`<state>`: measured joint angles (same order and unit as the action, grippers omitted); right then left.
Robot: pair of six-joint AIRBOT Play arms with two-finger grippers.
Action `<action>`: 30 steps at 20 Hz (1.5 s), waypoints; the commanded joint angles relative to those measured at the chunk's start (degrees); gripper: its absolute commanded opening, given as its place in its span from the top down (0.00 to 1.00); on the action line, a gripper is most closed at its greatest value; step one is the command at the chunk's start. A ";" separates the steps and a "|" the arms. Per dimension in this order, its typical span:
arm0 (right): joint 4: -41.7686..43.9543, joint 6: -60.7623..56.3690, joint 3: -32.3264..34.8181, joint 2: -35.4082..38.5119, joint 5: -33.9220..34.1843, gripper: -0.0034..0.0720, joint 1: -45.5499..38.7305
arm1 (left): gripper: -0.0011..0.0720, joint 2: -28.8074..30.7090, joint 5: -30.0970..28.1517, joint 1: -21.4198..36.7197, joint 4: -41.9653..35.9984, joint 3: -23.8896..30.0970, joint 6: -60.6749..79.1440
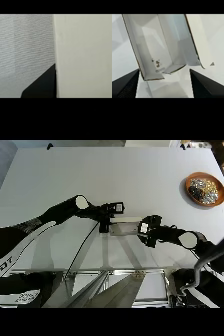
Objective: Fold the box and place the chain.
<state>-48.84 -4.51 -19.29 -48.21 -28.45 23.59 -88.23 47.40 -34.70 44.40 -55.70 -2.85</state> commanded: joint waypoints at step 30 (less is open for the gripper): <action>15.82 25.62 -9.77 -25.62 -18.88 0.09 -10.62 | 0.97 -0.04 -0.02 -0.02 0.00 0.02 0.00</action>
<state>-33.12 20.67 -28.99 -73.19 -47.35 13.32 -88.23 47.51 -34.70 44.40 -55.70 -2.79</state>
